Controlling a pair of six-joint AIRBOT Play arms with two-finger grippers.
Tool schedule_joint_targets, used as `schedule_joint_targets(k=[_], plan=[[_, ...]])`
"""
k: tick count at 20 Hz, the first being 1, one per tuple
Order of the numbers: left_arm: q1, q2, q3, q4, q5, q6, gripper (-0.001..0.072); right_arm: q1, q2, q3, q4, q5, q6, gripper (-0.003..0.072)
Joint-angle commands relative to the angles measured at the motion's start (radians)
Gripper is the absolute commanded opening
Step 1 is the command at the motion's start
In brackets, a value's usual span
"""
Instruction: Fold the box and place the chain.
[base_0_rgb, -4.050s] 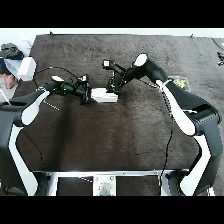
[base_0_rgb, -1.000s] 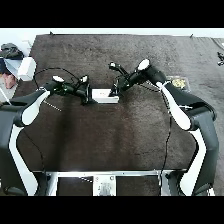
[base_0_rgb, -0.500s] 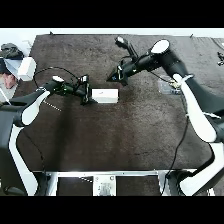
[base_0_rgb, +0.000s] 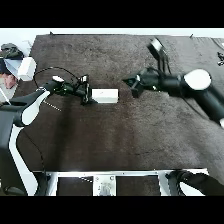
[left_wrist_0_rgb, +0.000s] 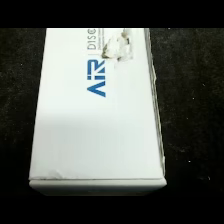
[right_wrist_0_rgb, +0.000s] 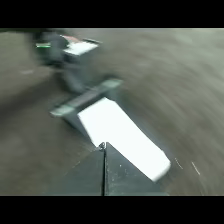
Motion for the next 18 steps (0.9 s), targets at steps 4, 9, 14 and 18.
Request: schedule_joint_targets(k=[4, 9, 14, 18], plan=[[0.000, 0.000, 0.000, -0.002, 0.002, 0.001, 0.0356, 0.001, 0.335, -0.456, 0.042, -0.359, -0.005, -0.0004], [0.000, 0.000, 0.000, -0.034, 0.014, 0.000, 0.0277, 0.001, 0.370, -0.460, 0.042, -0.358, -0.002, -0.0004], [0.055, 0.027, 0.109, -0.141, -0.079, -0.141, 0.0011, 0.001, 0.370, -0.460, 0.061, -0.357, -0.002, -0.0004], [0.201, 0.179, 0.157, -0.116, 0.096, -0.429, 0.0006, 0.001, 0.370, -0.460, 0.060, -0.355, -0.002, -0.0004]])
